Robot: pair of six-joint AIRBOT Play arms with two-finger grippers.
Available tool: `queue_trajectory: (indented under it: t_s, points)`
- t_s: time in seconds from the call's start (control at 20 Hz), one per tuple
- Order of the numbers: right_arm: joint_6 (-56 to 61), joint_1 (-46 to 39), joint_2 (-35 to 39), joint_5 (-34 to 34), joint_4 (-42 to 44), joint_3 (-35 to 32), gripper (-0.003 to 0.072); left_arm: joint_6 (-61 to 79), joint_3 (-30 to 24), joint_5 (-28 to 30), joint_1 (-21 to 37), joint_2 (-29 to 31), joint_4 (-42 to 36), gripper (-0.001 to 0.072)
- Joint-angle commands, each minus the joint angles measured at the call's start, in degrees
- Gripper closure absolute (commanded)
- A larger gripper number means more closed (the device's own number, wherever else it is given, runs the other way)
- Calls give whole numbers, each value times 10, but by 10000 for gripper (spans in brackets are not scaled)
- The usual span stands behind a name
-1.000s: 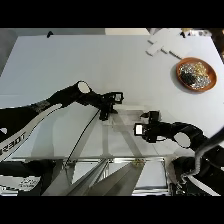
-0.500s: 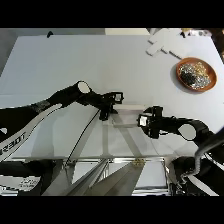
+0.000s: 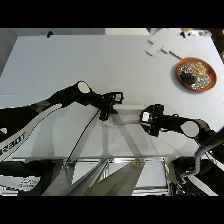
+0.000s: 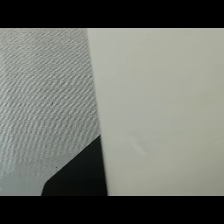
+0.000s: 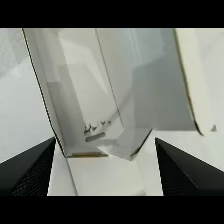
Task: Fold the box and place the chain.
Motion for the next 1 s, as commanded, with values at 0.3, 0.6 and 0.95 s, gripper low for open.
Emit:
queue_trajectory:
  t_s: [0.3, 0.6, 0.95]
  points:
    - [-172, -67, -61, 30, 135, 1, 3, 0, 0, 0, 0, 0, 0, 698]
    - [-305, -115, -122, 57, 229, 21, 3, 0, 0, 0, 0, 0, 0, 698]
    - [-404, -147, -198, 115, 258, 60, 3, 0, 0, 0, 0, 0, 0, 698]
